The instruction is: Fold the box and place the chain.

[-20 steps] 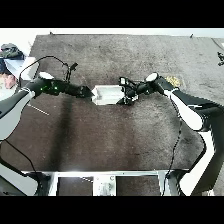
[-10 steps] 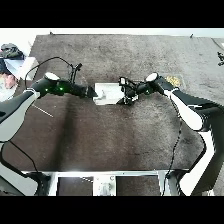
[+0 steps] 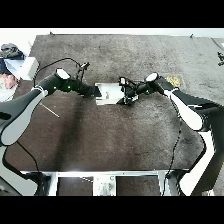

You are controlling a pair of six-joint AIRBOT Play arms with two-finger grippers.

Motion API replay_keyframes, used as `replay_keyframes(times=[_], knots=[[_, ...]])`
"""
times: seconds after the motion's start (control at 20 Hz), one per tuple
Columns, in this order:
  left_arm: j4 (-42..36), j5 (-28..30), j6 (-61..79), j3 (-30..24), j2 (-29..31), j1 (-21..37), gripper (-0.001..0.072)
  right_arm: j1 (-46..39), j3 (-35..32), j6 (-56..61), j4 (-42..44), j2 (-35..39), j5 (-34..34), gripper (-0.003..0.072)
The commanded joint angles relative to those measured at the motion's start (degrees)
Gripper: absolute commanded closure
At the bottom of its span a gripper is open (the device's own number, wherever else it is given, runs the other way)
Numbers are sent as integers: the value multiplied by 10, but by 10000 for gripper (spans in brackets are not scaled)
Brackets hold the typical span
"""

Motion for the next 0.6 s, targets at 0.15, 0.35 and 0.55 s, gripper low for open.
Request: replay_keyframes(times=[0.15, 0.35, 0.55], knots=[[94, 50, -128, 17, 0, -33, 228, 0, 0, -1, 0, 0, 0, 149], [155, 73, -193, 17, 0, -51, 228, 1, 0, -1, 0, 0, 0, 148], [222, 93, -270, 17, 0, -65, 228, 0, 0, -1, 0, 0, 0, 149]])
